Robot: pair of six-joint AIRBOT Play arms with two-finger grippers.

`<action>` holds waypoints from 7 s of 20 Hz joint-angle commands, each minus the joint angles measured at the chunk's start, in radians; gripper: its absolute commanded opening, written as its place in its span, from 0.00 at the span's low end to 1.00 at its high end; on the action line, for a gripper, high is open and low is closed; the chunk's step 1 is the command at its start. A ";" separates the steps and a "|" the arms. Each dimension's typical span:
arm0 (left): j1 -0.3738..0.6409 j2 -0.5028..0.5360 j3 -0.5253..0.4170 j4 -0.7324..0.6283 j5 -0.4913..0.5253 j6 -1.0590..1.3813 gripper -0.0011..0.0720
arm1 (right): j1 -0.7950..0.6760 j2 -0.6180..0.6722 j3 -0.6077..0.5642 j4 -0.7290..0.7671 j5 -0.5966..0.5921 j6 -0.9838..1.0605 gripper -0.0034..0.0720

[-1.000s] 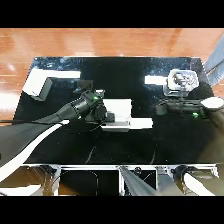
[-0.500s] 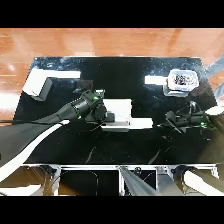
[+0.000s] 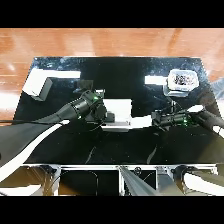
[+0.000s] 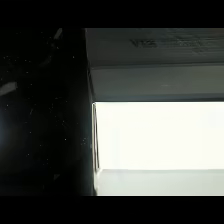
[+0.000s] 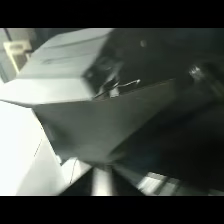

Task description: Fold the box and place the chain.

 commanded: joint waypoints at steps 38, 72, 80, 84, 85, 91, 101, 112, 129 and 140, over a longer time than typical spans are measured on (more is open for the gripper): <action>0.002 0.000 0.001 0.002 0.001 0.000 0.04 | 0.723 -0.018 0.465 -0.867 0.014 1.034 0.59; 0.001 0.000 0.001 0.011 0.001 0.000 0.04 | 0.756 -0.182 0.537 -0.919 0.054 1.044 0.52; 0.001 0.000 0.001 0.011 0.000 0.000 0.04 | 0.756 -0.182 0.537 -0.889 0.042 0.984 0.09; 0.001 0.000 0.001 0.011 0.000 0.000 0.04 | 0.756 -0.182 0.537 -0.868 0.036 0.975 0.22; 0.001 0.000 0.001 0.011 0.001 0.000 0.04 | 0.756 -0.182 0.537 -0.866 0.036 0.977 0.46; 0.001 0.000 0.001 0.011 0.000 0.000 0.04 | 0.756 -0.182 0.537 -0.859 0.035 0.951 0.09; 0.001 0.000 0.001 0.019 -0.001 0.000 0.04 | 0.756 -0.115 0.537 -0.873 0.078 0.909 0.77; 0.002 0.000 0.001 0.019 0.003 0.000 0.04 | 0.518 0.288 0.527 -1.211 0.330 0.808 0.77; 0.003 0.000 0.001 0.016 -0.006 0.000 0.04 | -0.102 -0.575 1.223 -1.049 0.083 0.596 0.76; 0.006 0.000 0.001 0.019 -0.018 0.000 0.04 | -0.102 -0.618 1.229 -1.017 0.092 0.573 0.53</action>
